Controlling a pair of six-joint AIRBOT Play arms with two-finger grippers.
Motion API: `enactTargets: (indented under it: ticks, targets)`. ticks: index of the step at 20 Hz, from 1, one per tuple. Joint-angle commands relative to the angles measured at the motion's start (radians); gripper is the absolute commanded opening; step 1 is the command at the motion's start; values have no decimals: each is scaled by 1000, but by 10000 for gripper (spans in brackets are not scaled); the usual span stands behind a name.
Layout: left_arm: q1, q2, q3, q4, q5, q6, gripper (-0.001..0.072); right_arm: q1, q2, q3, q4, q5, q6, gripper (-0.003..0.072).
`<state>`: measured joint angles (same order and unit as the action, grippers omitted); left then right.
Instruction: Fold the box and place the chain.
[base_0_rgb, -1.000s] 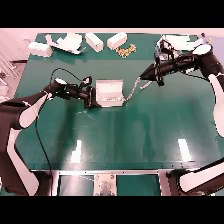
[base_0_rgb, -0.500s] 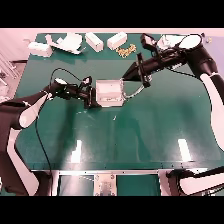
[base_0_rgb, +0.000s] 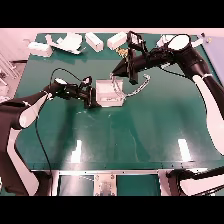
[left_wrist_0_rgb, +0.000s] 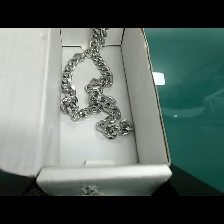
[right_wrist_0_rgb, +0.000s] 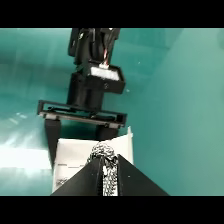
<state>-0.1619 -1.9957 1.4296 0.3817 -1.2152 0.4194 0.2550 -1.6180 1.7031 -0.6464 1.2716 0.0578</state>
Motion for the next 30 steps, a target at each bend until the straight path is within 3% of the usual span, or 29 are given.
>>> enactTargets:
  ticks: [1,9,16,17,18,19,22,24,30]
  targets:
    - [1,1,1,0,0,0,579,20,1,39,-2,-36,26,7]
    - [1,1,1,0,1,0,579,27,-39,-76,-61,-26,126,7]
    - [1,1,1,0,0,0,579,32,-210,-113,-64,-94,126,10]
    - [1,1,1,0,0,0,579,32,-225,-113,-76,-104,124,30]
    - [1,1,1,0,1,0,579,30,-228,-113,-85,-104,115,286]
    - [1,1,1,0,1,0,579,29,-222,-112,-91,-100,116,463]
    - [1,1,1,0,1,0,579,8,-175,-97,-98,-72,114,462]
    - [1,1,1,0,1,0,579,-26,-127,-72,-100,11,115,461]
    - [1,1,1,0,1,0,579,-225,-79,-93,-150,82,32,461]
